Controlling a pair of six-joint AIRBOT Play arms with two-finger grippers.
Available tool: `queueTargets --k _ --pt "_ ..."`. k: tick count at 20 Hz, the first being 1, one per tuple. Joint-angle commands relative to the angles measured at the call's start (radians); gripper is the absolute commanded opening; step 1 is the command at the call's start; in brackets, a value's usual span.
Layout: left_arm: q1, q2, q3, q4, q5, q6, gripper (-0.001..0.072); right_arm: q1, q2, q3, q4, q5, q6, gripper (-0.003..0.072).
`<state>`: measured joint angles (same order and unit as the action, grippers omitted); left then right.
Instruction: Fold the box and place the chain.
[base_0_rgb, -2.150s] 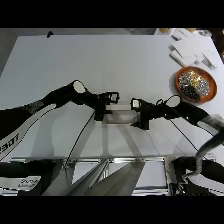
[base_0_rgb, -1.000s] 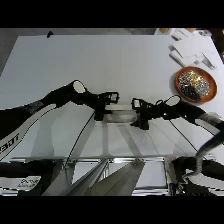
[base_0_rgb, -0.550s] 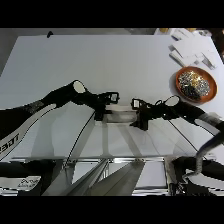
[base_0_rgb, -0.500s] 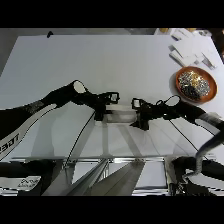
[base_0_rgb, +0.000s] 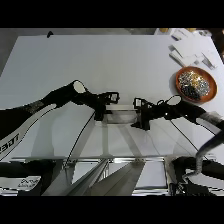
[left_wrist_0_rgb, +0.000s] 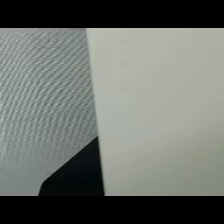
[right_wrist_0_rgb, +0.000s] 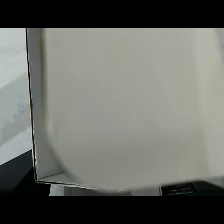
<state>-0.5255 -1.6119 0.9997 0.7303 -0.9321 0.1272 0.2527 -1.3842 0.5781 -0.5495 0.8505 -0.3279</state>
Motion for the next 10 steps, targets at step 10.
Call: queueTargets --k 10 --pt "0.000 0.001 0.001 0.000 0.000 0.000 0.0035 0.021 -0.016 0.000 0.004 -0.006 -0.021 0.0405"
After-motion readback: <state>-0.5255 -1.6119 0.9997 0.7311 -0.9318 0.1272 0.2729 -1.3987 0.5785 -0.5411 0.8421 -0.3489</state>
